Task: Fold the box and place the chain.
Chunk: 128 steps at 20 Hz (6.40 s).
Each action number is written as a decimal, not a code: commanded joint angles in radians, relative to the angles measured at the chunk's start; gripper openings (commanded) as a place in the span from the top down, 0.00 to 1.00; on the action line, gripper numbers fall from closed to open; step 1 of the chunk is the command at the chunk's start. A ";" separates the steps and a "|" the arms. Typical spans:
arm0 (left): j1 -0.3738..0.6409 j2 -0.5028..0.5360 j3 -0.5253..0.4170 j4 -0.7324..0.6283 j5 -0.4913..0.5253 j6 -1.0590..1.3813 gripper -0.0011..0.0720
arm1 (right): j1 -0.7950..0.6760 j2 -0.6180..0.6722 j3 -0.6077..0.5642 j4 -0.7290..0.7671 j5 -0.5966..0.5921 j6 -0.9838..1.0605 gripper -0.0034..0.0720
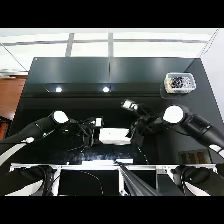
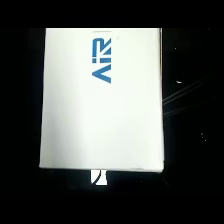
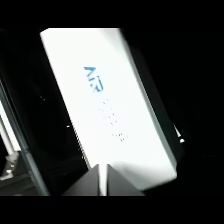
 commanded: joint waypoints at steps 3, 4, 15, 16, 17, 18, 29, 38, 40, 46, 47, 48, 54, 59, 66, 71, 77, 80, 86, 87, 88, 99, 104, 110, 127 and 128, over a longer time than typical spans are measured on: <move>-0.001 0.000 0.000 0.000 0.001 0.000 0.51 | -0.090 0.026 -0.094 0.323 0.023 0.211 0.94; -0.001 0.000 0.000 0.000 0.001 0.000 0.51 | -0.090 0.013 -0.122 0.410 -0.016 0.195 0.94; -0.001 0.000 0.000 0.000 0.001 0.000 0.51 | -0.025 -0.184 -0.140 0.531 -0.087 0.171 0.94; -0.001 0.000 0.000 0.000 0.001 0.000 0.51 | -0.020 -0.187 -0.140 0.528 -0.099 0.171 0.94; -0.001 0.000 0.000 0.000 0.001 0.000 0.51 | -0.018 -0.188 -0.140 0.521 -0.114 0.171 0.94; -0.001 0.000 0.000 0.000 0.001 0.000 0.51 | -0.018 -0.188 -0.140 0.513 -0.129 0.171 0.94; -0.001 0.000 0.000 0.000 0.004 0.000 0.51 | -0.023 -0.185 -0.130 0.447 -0.131 0.145 0.94; 0.002 0.085 0.013 0.107 -0.002 -0.155 0.02 | -0.344 0.012 0.089 0.363 0.280 0.171 0.94; 0.002 0.149 0.013 0.271 -0.008 -0.264 0.02 | -0.462 0.088 0.111 0.241 0.295 0.230 0.94; -0.063 0.274 0.073 0.281 -0.090 -0.368 0.02 | -0.709 0.177 0.111 0.147 0.319 0.261 0.94; -0.093 0.269 0.095 0.280 -0.047 -0.399 0.02 | -0.708 0.177 0.111 0.144 0.312 0.261 0.94; -0.118 0.256 0.117 0.280 0.005 -0.451 0.02 | -0.708 0.177 0.111 0.143 0.311 0.261 0.94; -0.243 0.058 0.238 0.287 0.067 -0.487 0.02 | -0.708 0.177 0.111 0.131 0.303 0.261 0.94; -0.243 0.001 0.292 0.256 -0.016 -0.509 0.02 | -0.708 0.177 0.111 0.131 0.302 0.261 0.94; -0.244 -0.017 0.292 0.243 -0.054 -0.509 0.02 | -0.708 0.177 0.111 0.132 0.283 0.260 0.94; -0.244 -0.045 0.292 0.233 -0.055 -0.509 0.02 | -0.708 0.177 0.111 0.132 0.278 0.260 0.94; -0.244 -0.045 0.292 0.227 -0.057 -0.509 0.02 | -0.708 0.177 0.111 0.131 0.267 0.260 0.94; -0.256 -0.060 0.292 0.229 -0.040 -0.501 0.02 | -0.708 0.177 0.111 0.131 0.267 0.260 0.94; -0.331 -0.163 0.291 0.243 0.050 -0.489 0.02 | -0.708 0.177 0.111 0.132 0.262 0.261 0.94; -0.330 -0.161 0.292 0.243 0.050 -0.516 0.04 | -0.708 0.177 0.111 0.132 0.265 0.261 0.94; -0.323 -0.153 0.293 0.246 0.054 -0.552 0.16 | -0.708 0.177 0.111 0.132 0.268 0.261 0.94; 0.448 -0.047 0.410 0.585 0.063 -0.927 0.46 | -0.708 0.177 0.111 0.137 0.268 0.286 0.94; 0.803 -0.411 0.853 0.605 -0.039 -1.178 0.46 | -0.708 0.177 0.111 0.137 0.271 0.349 0.94; 0.825 -0.724 1.275 0.702 -0.057 -1.262 0.45 | -0.680 0.177 0.111 0.136 0.264 0.396 0.94; 0.706 0.101 0.739 0.752 -0.429 -1.888 0.63 | -0.650 0.291 0.108 -0.100 0.059 0.502 0.94; 0.658 0.245 0.550 0.719 -0.301 -1.852 0.70 | -0.650 0.333 0.087 -0.140 -0.003 0.502 0.94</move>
